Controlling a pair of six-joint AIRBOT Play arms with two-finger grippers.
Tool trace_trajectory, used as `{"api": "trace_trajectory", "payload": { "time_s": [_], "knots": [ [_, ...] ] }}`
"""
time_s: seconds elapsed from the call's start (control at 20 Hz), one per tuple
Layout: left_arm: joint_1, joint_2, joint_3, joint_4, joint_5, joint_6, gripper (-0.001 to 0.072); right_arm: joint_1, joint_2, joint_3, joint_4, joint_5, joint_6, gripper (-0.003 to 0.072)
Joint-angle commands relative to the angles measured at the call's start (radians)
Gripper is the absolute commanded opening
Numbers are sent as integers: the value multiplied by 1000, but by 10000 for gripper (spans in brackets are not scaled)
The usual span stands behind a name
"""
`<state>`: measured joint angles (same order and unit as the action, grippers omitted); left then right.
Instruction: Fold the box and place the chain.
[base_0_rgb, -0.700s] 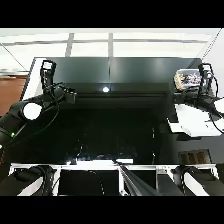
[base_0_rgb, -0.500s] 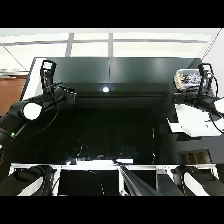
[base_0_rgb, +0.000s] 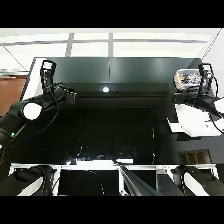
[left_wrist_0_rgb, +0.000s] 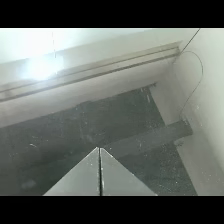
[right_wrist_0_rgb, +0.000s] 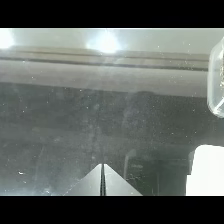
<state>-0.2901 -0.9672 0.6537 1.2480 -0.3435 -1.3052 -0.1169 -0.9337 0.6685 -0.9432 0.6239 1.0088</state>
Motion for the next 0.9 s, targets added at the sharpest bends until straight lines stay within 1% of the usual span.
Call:
{"api": "trace_trajectory", "payload": {
  "time_s": [0.0,0.05,0.2,0.25,0.4,0.45,0.5,0.55,0.6,0.65,0.7,0.75,0.85],
  "knots": [
    [0,0,0,-2,2,0,26,0,0,0,0,-1,0,21],
    [0,0,0,-4,2,-1,26,0,0,0,0,-23,0,21],
    [0,0,0,-3,2,-1,26,0,0,0,6,-166,0,21],
    [0,-1,0,-3,7,-1,26,0,0,0,19,-193,9,21],
    [-1,-31,0,-3,82,-1,29,1,-2,0,166,-246,9,21],
    [-1,-50,0,-4,110,-4,97,1,-10,0,209,-272,8,22],
    [-1,-70,0,-4,134,-4,392,1,-23,0,226,-296,8,39],
    [-2,-93,0,-9,167,-13,706,1,-43,0,226,-303,5,387],
    [-4,-108,2,-11,188,-14,714,0,-68,0,217,-283,-3,708],
    [-8,-109,5,-10,186,-10,714,0,-87,5,180,-238,-15,708],
    [-8,-106,10,-8,181,-7,714,0,-98,15,101,-200,-26,708],
    [-7,-100,16,-8,161,-7,714,-2,-100,36,-8,-153,-25,707],
    [-7,-81,25,-8,86,-8,714,-24,-100,121,-210,-11,-21,707]
  ]
}}
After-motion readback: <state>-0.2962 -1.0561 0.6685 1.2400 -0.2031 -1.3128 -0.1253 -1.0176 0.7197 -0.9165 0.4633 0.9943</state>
